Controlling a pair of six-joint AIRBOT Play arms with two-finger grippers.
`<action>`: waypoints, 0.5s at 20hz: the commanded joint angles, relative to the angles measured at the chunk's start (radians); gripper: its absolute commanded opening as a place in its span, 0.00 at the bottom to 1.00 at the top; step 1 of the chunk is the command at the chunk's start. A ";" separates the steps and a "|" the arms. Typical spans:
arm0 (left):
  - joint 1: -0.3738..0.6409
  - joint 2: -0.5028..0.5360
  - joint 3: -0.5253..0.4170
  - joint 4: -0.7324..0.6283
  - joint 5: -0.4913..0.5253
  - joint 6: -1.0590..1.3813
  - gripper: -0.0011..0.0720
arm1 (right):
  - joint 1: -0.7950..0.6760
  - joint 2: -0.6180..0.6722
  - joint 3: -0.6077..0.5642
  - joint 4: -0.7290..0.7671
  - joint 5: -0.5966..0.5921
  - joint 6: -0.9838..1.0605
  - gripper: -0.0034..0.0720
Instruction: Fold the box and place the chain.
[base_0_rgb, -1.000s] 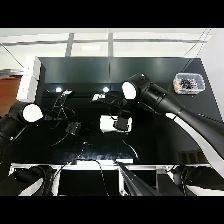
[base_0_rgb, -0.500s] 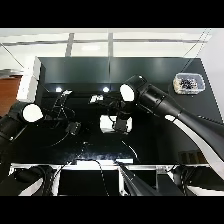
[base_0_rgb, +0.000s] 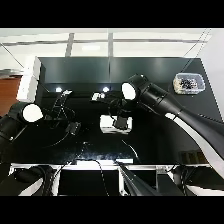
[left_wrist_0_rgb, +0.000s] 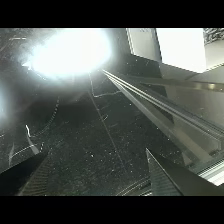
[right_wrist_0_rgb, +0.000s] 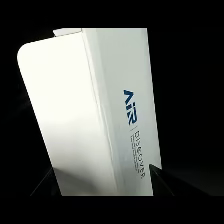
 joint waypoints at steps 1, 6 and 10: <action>0.001 0.000 0.000 0.000 0.000 0.000 0.97 | -0.018 -0.010 0.000 -0.002 -0.029 -0.026 0.97; 0.001 -0.002 0.000 0.001 0.000 0.000 0.97 | -0.018 -0.034 0.000 -0.003 -0.058 -0.036 0.97; 0.001 -0.027 0.000 0.001 0.000 0.001 0.97 | -0.018 -0.035 0.000 -0.011 -0.095 -0.036 0.97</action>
